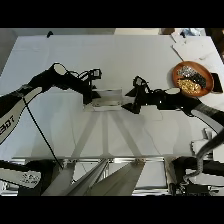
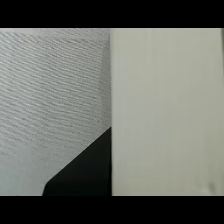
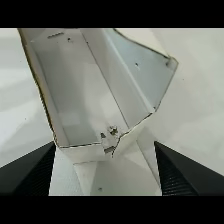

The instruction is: Fold the box and place the chain.

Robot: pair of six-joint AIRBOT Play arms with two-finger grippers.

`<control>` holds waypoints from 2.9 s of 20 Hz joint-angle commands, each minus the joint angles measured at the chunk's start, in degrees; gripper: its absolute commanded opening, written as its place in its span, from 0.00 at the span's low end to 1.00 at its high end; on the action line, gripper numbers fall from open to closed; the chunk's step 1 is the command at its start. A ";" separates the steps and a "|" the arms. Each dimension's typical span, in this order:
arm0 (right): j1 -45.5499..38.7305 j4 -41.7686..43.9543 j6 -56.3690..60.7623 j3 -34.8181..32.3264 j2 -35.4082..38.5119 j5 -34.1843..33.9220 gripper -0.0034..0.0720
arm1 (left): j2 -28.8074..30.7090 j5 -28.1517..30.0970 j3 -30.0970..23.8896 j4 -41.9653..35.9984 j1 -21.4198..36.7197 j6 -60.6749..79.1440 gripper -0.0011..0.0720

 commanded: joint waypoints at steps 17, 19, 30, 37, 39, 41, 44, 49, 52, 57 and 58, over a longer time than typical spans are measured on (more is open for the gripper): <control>1.97 -16.85 5.62 17.53 -14.08 14.29 0.97 | -0.02 0.02 0.00 0.00 -0.04 0.02 0.03; 2.43 -17.77 5.88 18.43 -15.19 14.93 0.97 | -0.04 0.02 0.00 0.00 -0.04 0.02 0.03; 2.86 -18.25 8.83 19.61 -18.01 15.30 0.97 | -0.02 0.02 0.00 0.00 -0.04 0.02 0.03; 2.86 -18.18 8.79 19.63 -17.99 15.32 0.97 | -0.02 0.02 0.00 0.00 -0.04 0.02 0.03; 2.86 -18.18 8.79 19.63 -17.99 15.32 0.97 | -0.02 0.02 0.00 0.00 -0.04 0.02 0.03; 2.86 -18.16 8.79 19.63 -17.99 15.41 0.97 | -0.02 0.02 0.00 0.00 -0.04 0.02 0.03; 2.86 -18.18 8.76 19.63 -17.99 15.30 0.96 | -0.02 0.02 0.00 0.00 -0.04 0.02 0.03; 2.86 -18.18 8.79 19.63 -17.99 15.26 0.90 | -0.02 0.02 0.00 0.00 -0.04 0.02 0.03; 2.86 -18.21 8.79 19.63 -17.99 15.26 0.89 | -0.02 0.02 0.00 0.00 -0.04 0.02 0.03; 2.86 -18.18 8.59 19.63 -17.99 15.28 0.87 | -0.04 0.02 0.00 0.00 -0.04 0.02 0.03; 2.86 -18.21 8.61 19.63 -17.99 15.28 0.76 | -0.02 0.02 0.00 0.00 -0.04 0.04 0.03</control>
